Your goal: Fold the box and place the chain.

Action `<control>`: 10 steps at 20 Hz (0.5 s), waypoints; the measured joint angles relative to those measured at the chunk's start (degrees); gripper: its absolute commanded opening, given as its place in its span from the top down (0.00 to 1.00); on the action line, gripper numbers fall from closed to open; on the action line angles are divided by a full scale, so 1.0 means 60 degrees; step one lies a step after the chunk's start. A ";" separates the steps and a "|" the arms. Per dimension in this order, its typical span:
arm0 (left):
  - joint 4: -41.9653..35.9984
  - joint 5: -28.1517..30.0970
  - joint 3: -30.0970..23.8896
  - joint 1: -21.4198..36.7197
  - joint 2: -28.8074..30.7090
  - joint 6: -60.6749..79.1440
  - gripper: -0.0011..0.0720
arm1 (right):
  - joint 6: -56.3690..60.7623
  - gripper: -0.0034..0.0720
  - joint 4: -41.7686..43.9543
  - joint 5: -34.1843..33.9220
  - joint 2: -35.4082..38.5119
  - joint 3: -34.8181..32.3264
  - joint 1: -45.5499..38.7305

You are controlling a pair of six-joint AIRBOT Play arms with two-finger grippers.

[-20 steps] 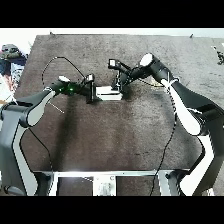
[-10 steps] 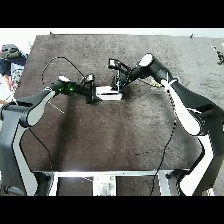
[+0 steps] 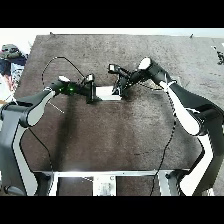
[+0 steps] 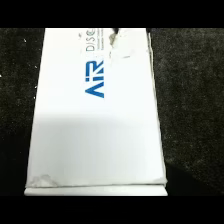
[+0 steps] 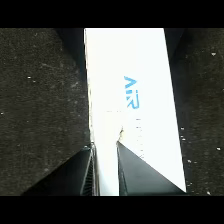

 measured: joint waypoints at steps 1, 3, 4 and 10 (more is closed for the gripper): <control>0.0000 0.0000 0.0000 0.0004 0.0000 0.0000 0.76 | -0.0004 0.62 0.0073 0.0047 0.0004 -0.0011 -0.0025; -0.0004 0.0000 0.0000 0.0000 0.0000 -0.0004 0.76 | -0.0004 0.62 0.0353 0.0044 0.0029 -0.0025 -0.0127; 0.0000 0.0000 0.0000 0.0000 0.0000 -0.0004 0.76 | -0.0004 0.62 0.0619 0.0004 0.0073 -0.0025 -0.0197; -0.0004 0.0000 0.0000 0.0000 0.0000 -0.0007 0.76 | -0.0011 0.94 0.2350 -0.0029 0.0291 -0.0168 -0.0641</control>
